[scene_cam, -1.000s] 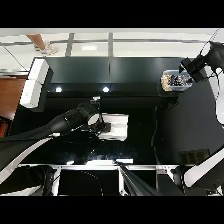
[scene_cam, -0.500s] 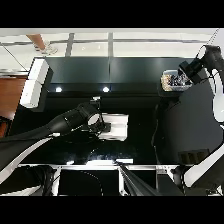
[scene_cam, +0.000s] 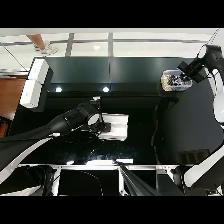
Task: Fold the box and place the chain.
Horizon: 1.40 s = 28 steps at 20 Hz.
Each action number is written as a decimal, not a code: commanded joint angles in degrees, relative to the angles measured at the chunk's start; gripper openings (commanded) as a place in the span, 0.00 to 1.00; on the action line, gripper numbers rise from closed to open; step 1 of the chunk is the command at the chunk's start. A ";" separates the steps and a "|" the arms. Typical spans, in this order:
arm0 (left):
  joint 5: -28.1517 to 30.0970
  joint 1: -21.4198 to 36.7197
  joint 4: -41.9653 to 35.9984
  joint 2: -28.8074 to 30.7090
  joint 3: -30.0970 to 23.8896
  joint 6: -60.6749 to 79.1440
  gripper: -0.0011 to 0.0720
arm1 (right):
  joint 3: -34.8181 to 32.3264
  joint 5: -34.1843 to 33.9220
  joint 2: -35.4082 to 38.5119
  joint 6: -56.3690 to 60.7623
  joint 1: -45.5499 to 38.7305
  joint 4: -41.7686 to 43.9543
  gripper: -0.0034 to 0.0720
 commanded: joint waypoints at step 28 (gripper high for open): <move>0.02 0.04 0.00 0.00 0.00 0.00 0.06 | -19.30 12.44 60.15 -44.92 12.37 31.98 0.06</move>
